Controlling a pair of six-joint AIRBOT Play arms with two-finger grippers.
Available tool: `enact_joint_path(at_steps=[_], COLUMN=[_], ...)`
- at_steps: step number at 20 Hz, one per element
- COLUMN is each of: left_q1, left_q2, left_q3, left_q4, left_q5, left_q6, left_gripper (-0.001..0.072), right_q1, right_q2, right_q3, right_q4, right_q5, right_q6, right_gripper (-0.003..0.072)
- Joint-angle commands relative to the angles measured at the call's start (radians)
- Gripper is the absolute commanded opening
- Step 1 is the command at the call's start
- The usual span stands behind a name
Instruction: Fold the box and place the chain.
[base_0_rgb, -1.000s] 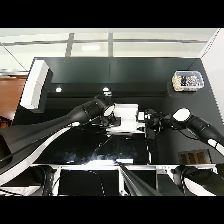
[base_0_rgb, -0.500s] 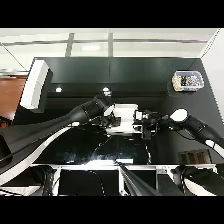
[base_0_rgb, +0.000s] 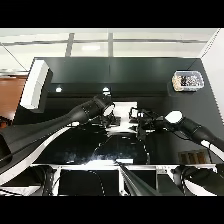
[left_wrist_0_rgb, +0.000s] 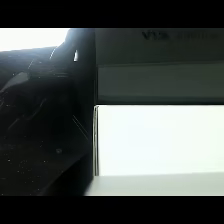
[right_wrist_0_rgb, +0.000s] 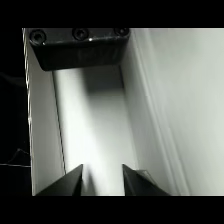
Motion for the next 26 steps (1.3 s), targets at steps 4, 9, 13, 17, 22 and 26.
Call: enact_joint_path(at_steps=[4,9,13,17,22,26], left_q1=[0.001,0.001,0.001,0.003,0.004,0.004], left_q2=[0.0,0.0,0.0,0.0,0.0,0.0], left_q3=[0.0,0.0,0.0,0.0,0.0,0.0], left_q4=[0.0,0.001,0.001,0.0,0.0,0.0], left_q5=[-0.002,-0.004,-0.002,-0.002,-0.003,-0.006], left_q6=[0.002,0.002,0.002,0.002,0.002,0.002], left_gripper=[0.0026,0.0026,0.0026,0.0026,0.0026,0.0026], right_q1=[-0.022,-0.312,-0.612,-0.6,-0.494,-0.45], right_q2=[0.045,0.269,0.274,0.121,-0.078,-0.079], right_q3=[0.003,0.074,-0.014,-0.069,-0.064,0.0], right_q4=[-0.119,-0.343,-0.462,-0.288,-0.05,-0.037], right_q5=[-0.002,0.293,0.229,0.337,0.41,0.476], right_q6=[0.307,0.959,1.481,1.411,1.205,1.164], right_gripper=[0.0003,0.0005,0.0011,0.001,0.0012,0.0099])
